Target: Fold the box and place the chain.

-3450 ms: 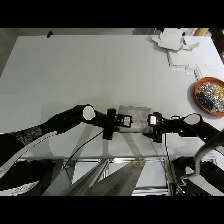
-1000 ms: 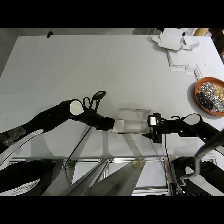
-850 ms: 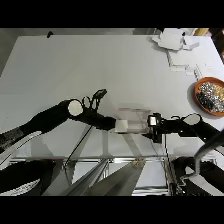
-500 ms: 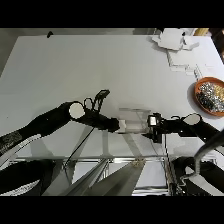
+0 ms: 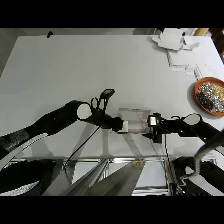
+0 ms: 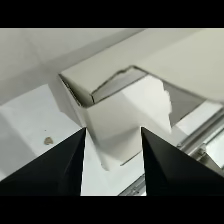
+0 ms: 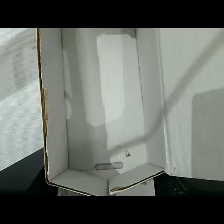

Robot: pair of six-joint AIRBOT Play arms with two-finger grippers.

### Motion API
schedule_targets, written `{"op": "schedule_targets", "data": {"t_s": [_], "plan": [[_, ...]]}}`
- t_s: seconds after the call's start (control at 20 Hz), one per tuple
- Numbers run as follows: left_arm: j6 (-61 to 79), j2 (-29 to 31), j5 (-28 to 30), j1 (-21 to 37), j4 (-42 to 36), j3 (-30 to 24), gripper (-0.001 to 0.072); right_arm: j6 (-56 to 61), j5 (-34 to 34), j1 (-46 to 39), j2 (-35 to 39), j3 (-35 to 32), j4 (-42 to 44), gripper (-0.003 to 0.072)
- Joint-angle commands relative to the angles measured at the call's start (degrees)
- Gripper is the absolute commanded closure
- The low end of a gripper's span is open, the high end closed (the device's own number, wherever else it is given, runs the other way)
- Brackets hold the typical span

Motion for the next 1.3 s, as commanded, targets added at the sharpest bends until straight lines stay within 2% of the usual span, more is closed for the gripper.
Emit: {"op": "schedule_targets", "data": {"t_s": [0.0,0.35,0.6,0.75,0.8,1.0,1.25], "plan": [[-10.6,-1.6,-3.4,-1.6,10.9,4.2,0.0320,0.0,0.0,0.0,0.0,0.0,0.0,0.0232],[-17.3,-6.5,-9.2,-5.4,13.9,11.7,0.0339,0.0,0.0,0.0,0.0,0.0,0.0,0.0232],[-27.0,-9.1,-14.4,-7.8,20.9,15.5,0.0339,0.0,0.0,0.0,0.0,0.0,0.0,0.0232],[-28.6,-12.3,-16.5,-9.4,21.3,18.8,0.0342,0.0,0.0,0.0,0.0,0.0,0.0,0.0232],[-29.0,-13.4,-16.8,-9.8,21.3,20.0,0.0370,0.0,0.0,0.0,0.0,0.0,0.0,0.0232],[-37.1,-16.6,-20.2,-10.7,25.6,24.2,0.0381,0.0,0.0,0.0,0.0,0.0,0.0,0.0232],[-38.6,-19.5,-24.6,-11.3,27.1,26.6,0.0399,0.0,0.0,0.0,0.0,0.0,0.0,0.0232]]}}
